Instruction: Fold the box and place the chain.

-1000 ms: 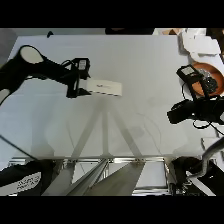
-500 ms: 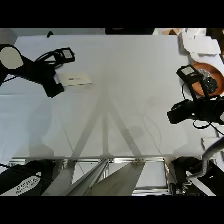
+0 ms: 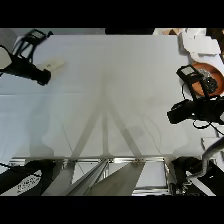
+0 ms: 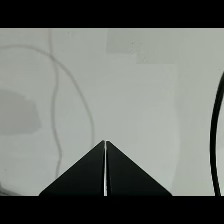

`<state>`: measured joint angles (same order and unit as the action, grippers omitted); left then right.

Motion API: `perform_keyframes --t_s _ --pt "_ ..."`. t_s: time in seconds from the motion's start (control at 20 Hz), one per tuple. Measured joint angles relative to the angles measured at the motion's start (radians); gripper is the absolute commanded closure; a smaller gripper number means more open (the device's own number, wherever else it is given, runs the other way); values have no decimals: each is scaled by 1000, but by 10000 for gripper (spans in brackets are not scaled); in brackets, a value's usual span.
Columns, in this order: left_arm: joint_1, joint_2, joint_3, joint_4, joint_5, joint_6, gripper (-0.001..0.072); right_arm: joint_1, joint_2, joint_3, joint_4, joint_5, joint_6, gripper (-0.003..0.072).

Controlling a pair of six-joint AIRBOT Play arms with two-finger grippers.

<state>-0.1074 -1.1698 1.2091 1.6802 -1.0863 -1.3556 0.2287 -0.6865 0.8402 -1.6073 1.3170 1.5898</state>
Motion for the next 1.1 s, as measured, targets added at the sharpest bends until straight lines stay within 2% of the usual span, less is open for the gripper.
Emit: perform_keyframes --t_s 0.35,0.4,0.45,0.5,0.9,0.95,1.0,1.05,1.1 --pt "82 -14 0 -16 395 -222 700 0 0 0 0 0 0 674" --pt "88 -29 0 -16 444 -235 686 0 0 0 0 0 0 674" --pt "94 -50 0 -16 482 -243 627 0 0 0 0 0 0 674" --pt "101 -78 0 -18 512 -248 592 0 0 0 0 0 0 674" --pt "134 -405 0 -72 727 -268 594 0 0 0 0 0 0 674" --pt "135 -444 0 -90 740 -268 548 0 0 0 0 0 0 674" --pt "135 -477 0 -100 750 -268 440 0 0 0 0 0 0 674" --pt "136 -504 0 -110 752 -268 378 0 0 0 0 0 0 674" --pt "136 -529 0 -114 748 -268 372 0 0 0 0 0 0 674"
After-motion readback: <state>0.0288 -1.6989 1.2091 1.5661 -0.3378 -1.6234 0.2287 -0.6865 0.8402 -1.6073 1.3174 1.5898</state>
